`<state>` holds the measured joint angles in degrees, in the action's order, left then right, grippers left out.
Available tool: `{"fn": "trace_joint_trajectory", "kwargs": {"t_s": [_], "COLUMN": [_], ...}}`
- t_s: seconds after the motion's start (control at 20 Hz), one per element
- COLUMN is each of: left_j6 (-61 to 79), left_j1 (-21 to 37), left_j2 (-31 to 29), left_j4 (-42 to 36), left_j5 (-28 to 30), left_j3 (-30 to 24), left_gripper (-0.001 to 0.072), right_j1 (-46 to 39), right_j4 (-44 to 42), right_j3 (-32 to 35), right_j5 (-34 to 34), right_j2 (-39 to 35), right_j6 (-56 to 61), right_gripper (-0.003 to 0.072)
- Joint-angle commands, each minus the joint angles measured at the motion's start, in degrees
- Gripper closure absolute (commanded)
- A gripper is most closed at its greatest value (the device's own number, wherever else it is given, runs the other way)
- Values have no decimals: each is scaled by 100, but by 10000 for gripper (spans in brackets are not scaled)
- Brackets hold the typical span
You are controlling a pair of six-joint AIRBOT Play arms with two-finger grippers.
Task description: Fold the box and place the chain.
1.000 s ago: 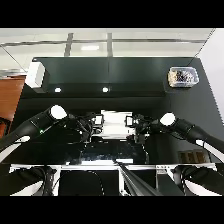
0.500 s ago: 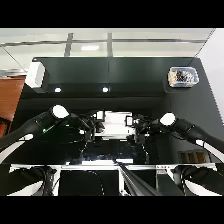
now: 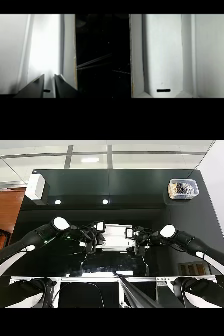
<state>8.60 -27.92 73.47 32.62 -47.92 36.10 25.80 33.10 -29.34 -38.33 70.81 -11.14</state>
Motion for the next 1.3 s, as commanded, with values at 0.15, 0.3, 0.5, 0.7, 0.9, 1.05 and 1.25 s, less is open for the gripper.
{"fn": "trace_joint_trajectory", "kwargs": {"t_s": [0.15,0.3,0.5,0.7,0.9,1.05,1.25], "left_j6": [-291,-2544,-5525,-8522,-7322,-7333,-7335], "left_j1": [103,424,1355,3049,4085,3661,2684], "left_j2": [-92,-616,-1534,-1259,-483,-164,149], "left_j4": [350,1569,3834,3322,678,608,651], "left_j5": [-240,-422,-901,-2041,-2542,-1967,-1379], "left_j3": [94,260,330,175,-411,-442,-424], "left_gripper": [678,685,686,684,686,686,686], "right_j1": [2,2,2,2,2,2,2], "right_j4": [0,0,0,0,-2,0,-2], "right_j3": [0,0,-2,0,-2,0,0], "right_j5": [-2,-2,-2,-2,-2,-2,-2], "right_j2": [2,2,2,4,2,2,2], "right_j6": [0,2,0,0,0,0,0], "right_gripper": [560,560,560,560,560,560,560]}}
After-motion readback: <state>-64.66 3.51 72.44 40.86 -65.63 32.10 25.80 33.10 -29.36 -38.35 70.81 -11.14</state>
